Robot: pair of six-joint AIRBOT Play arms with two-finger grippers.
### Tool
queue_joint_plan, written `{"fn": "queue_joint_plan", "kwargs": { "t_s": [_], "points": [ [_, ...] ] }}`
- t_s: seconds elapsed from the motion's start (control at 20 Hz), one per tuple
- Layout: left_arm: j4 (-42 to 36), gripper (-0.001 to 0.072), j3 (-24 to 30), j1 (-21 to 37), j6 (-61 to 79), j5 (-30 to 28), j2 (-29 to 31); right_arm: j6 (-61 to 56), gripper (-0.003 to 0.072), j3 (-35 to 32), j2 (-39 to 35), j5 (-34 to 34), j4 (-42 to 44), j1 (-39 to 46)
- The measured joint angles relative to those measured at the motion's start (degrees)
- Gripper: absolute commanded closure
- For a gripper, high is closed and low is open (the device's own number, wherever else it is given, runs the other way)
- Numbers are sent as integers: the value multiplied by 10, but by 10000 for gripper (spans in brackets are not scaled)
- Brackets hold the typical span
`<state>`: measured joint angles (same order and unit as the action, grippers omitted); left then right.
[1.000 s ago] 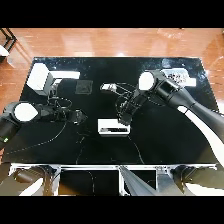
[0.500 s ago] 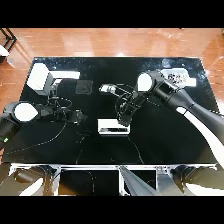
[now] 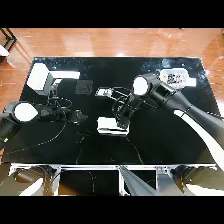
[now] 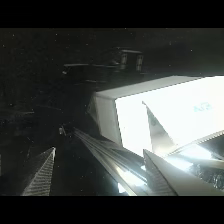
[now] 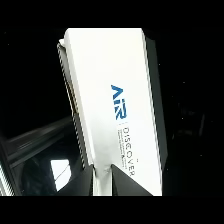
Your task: Fold the box and place the chain.
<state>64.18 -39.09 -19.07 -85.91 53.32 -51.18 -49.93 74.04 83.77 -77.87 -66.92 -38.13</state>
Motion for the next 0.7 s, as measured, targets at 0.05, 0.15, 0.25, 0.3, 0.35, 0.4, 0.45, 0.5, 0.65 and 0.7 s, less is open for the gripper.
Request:
{"fn": "queue_joint_plan", "kwargs": {
  "t_s": [0.05, 0.15, 0.25, 0.3, 0.35, 0.4, 0.45, 0.5, 0.65, 0.7],
  "points": [
    [0, 68, 0, 0, 0, 0, 0, -2, 556, 0, 0, 0, -2, 0],
    [0, 68, 0, 0, 0, 0, 0, -4, 556, 0, 0, 3, -5, -1],
    [0, 68, 0, 0, 0, 0, 0, -6, 556, 0, 0, 3, -7, -1],
    [0, 68, 0, 0, 0, 0, 0, -6, 556, 0, 0, 3, -8, -2],
    [0, 68, 0, 0, 0, 0, 0, -6, 556, 0, 0, 3, -9, -2],
    [2, 68, 0, 2, 0, 2, 0, -6, 556, 0, 0, 3, -9, -2],
    [3, 68, 0, 6, 0, 5, 0, -6, 556, 0, 0, 3, -10, -2],
    [5, 68, 0, 12, 0, 10, 0, -6, 556, 0, 0, 3, -10, -2],
    [8, 68, 0, 45, 5, 27, 0, -6, 556, 0, 0, 4, -12, -2],
    [8, 68, 0, 54, 10, 31, 0, -7, 556, 0, 0, 5, -13, -2]
  ]
}}
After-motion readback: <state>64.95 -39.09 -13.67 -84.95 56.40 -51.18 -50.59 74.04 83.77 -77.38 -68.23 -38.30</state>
